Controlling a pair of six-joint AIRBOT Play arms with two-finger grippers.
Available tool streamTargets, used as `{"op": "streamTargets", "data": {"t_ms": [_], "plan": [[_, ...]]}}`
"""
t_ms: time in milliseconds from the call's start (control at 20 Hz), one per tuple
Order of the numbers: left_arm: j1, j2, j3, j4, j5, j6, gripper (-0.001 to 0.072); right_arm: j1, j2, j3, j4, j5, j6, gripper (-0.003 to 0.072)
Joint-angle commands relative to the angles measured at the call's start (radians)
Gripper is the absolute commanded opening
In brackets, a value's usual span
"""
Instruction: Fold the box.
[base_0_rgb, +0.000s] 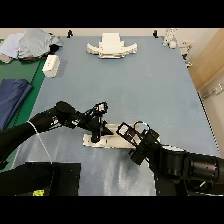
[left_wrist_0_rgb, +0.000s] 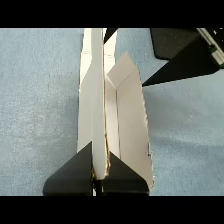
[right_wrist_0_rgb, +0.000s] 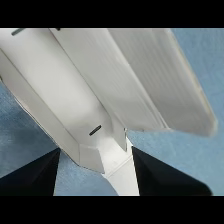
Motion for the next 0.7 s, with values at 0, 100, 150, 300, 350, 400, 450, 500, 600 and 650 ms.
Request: {"op": "streamTargets", "data": {"t_ms": [0,100,150,300,350,400,450,500,600,650], "plan": [[0.000,0.000,0.001,0.000,0.000,0.000,0.0012,-0.066,0.008,-0.015,0.075,0.047,-0.156,0.0718],[0.000,0.000,0.001,0.000,0.000,0.000,0.0012,-0.146,0.034,-0.043,0.146,0.119,-0.306,0.0718],[0.000,0.000,0.001,0.000,0.000,0.000,0.0012,-0.198,0.050,-0.060,0.186,0.146,-0.377,0.0718],[0.000,0.000,0.001,0.000,0.000,0.000,0.0013,-0.370,0.089,-0.093,0.372,0.212,-0.728,0.0718],[0.000,0.000,0.001,0.000,0.000,0.000,0.0012,-0.439,0.089,-0.097,0.476,0.230,-0.885,0.0718],[0.000,0.000,0.001,0.000,0.000,0.000,0.0012,-0.510,0.084,-0.097,0.584,0.233,-1.045,0.0718],[0.000,0.000,0.001,0.000,0.000,0.000,0.0012,-0.572,0.074,-0.097,0.682,0.232,-1.191,0.0718],[0.000,0.000,0.001,0.000,0.000,0.000,0.0012,-0.630,0.062,-0.097,0.779,0.232,-1.320,0.0718],[0.000,0.000,0.001,0.000,0.000,0.000,0.0012,-0.726,0.031,-0.097,0.956,0.231,-1.567,0.0718],[0.000,0.000,0.001,0.000,0.000,0.000,0.0012,-0.754,0.013,-0.097,1.015,0.229,-1.656,0.0718]]}}
